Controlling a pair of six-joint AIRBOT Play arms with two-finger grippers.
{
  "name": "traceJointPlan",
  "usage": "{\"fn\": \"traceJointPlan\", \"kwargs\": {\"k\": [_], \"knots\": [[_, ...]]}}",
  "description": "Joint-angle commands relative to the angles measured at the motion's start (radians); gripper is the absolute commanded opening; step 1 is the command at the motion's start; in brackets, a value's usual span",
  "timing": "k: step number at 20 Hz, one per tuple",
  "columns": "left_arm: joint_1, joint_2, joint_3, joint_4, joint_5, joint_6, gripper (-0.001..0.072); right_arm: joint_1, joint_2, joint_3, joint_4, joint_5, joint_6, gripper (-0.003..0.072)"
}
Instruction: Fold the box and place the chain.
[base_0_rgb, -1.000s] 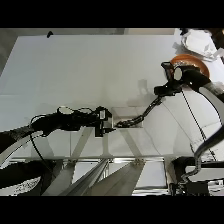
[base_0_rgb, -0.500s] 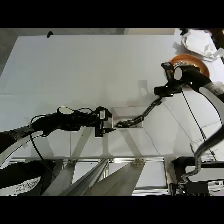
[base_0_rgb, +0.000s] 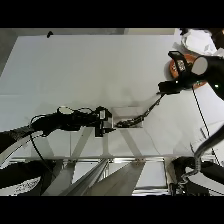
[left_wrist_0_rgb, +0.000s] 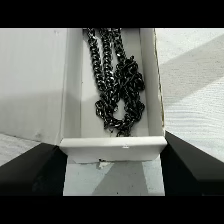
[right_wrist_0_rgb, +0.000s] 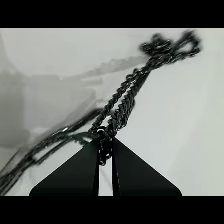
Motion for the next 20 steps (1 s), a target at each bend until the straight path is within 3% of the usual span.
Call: {"fn": "traceJointPlan", "kwargs": {"k": [1,5,12,15,20], "knots": [[0.0,0.0,0.001,0.0,0.0,0.0,0.0406,0.073,0.138,0.001,0.063,0.112,-0.012,0.0015],[0.0,0.0,0.001,0.0,0.0,0.0,0.0406,0.249,0.238,0.0,0.063,0.186,0.05,0.0015],[0.0,0.0,0.001,0.0,0.0,0.0,0.0406,0.528,0.283,0.001,-0.001,0.195,0.185,0.0015],[0.0,0.0,0.001,0.0,0.0,0.0,0.0406,0.576,0.316,0.001,-0.12,0.195,0.272,0.0015],[0.0,0.0,0.001,0.0,0.0,0.0,0.0406,0.576,0.407,0.001,-0.12,0.141,0.307,0.0015]]}}
